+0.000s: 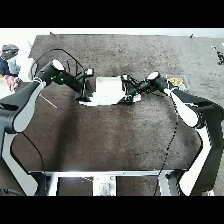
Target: Fold the box and place the chain.
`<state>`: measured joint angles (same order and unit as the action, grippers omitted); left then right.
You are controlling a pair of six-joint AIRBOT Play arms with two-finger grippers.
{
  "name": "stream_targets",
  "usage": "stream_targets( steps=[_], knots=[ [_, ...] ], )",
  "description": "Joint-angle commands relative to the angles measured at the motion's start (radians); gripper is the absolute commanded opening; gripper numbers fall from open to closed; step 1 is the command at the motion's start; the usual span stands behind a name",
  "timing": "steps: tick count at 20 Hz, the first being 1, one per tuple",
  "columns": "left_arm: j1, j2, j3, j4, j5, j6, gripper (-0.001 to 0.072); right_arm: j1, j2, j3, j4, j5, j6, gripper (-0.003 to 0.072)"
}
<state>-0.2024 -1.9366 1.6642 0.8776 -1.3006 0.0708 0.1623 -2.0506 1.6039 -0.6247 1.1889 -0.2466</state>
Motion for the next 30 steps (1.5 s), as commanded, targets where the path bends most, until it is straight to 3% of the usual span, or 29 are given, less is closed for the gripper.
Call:
stream_targets(
  steps=[1,6,10,11,12,18,20,26,27,30],
  knots=[
    [-0.025,0.001,-0.022,0.011,0.079,-0.001,0.0679,0.000,0.000,0.000,0.000,0.000,0.000,0.0355],
    [-0.053,0.000,-0.024,0.059,0.085,-0.068,0.0677,0.001,0.000,0.000,0.000,0.000,0.000,0.0355],
    [-0.065,0.000,-0.024,0.066,0.083,-0.072,0.0619,0.001,0.000,0.000,0.000,0.000,0.000,0.0355],
    [-0.066,0.000,-0.024,0.065,0.081,-0.071,0.0486,0.000,0.000,0.000,0.000,0.000,0.000,0.0355],
    [-0.066,0.000,-0.024,0.065,0.074,-0.071,0.0403,0.000,0.000,0.000,0.000,0.000,0.000,0.0355],
    [-0.066,-0.021,-0.024,0.055,0.071,-0.072,0.0402,0.001,0.000,0.000,0.000,0.000,0.000,0.0355],
    [-0.066,-0.023,-0.024,0.050,0.069,-0.070,0.0225,0.000,0.000,0.000,0.000,0.000,0.000,0.0355],
    [-0.066,-0.025,-0.024,0.027,0.071,-0.061,0.0209,0.000,0.000,0.000,0.000,0.000,0.000,0.0355],
    [-0.066,-0.025,-0.024,0.015,0.069,-0.042,0.0076,0.000,0.000,0.000,0.000,0.000,0.000,0.0355],
    [-0.066,-0.025,-0.024,-0.045,0.063,-0.008,0.0053,0.000,0.000,0.000,0.000,0.000,0.000,0.0355]
  ],
)
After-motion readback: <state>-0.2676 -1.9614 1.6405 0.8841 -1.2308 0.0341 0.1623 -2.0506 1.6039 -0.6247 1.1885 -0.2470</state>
